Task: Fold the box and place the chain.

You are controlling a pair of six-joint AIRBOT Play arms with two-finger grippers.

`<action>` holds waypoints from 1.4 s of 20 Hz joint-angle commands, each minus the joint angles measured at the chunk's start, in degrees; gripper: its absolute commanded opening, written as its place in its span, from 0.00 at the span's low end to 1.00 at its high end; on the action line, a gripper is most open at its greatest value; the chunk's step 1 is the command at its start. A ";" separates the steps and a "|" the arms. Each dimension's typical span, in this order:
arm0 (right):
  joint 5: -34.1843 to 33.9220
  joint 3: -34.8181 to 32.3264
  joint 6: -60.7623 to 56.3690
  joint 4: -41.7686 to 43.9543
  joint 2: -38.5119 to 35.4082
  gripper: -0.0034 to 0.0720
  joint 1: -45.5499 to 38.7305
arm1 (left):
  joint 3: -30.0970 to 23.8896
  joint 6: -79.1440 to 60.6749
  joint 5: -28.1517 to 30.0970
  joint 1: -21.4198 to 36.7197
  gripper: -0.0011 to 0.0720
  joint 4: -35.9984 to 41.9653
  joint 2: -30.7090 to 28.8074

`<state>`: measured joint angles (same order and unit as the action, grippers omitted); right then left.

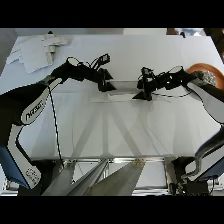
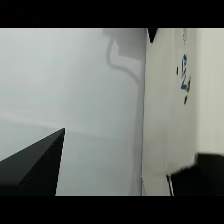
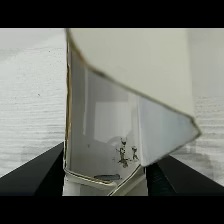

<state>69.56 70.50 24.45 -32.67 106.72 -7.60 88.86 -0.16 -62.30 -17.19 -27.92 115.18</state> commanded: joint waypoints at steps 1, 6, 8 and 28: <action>0.13 0.04 0.07 -0.07 0.02 0.58 -0.02 | 0.02 -0.04 -2.82 1.73 0.98 -0.79 -0.02; 0.13 0.04 0.07 -0.07 0.02 0.58 -0.02 | 0.02 0.04 -6.80 4.15 0.98 -4.57 -1.38; 0.13 0.04 0.07 -0.07 0.02 0.58 -0.02 | 0.02 0.31 -9.16 5.57 0.97 -4.83 -2.75; 0.13 0.04 0.07 -0.07 0.02 0.58 -0.02 | -15.43 16.81 -21.03 0.28 0.03 -12.28 -19.26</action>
<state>69.69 70.50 24.51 -32.75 106.72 -7.60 76.95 16.58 -82.91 -13.89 -46.13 97.34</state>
